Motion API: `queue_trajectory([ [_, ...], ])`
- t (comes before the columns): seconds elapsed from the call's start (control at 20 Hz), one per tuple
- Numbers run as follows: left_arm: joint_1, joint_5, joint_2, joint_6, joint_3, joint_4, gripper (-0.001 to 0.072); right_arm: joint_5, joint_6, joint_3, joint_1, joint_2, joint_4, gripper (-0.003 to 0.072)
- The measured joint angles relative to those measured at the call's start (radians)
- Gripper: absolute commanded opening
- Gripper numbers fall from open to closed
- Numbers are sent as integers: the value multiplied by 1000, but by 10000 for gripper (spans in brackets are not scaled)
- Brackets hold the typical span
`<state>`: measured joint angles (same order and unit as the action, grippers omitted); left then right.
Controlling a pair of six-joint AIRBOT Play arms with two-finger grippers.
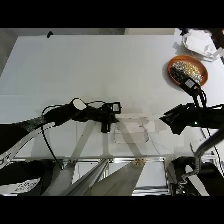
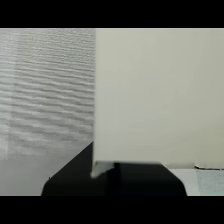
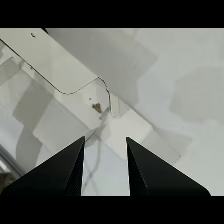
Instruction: Fold the box and place the chain.
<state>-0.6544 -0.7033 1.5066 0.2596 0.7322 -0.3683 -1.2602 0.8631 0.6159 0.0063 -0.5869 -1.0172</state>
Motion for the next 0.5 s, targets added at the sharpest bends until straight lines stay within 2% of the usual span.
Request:
queue_trajectory([
  [0.5, 0, -6, -1, -77, 8, -97, 7, 1, 0, 0, 0, 0, 0, 296],
])
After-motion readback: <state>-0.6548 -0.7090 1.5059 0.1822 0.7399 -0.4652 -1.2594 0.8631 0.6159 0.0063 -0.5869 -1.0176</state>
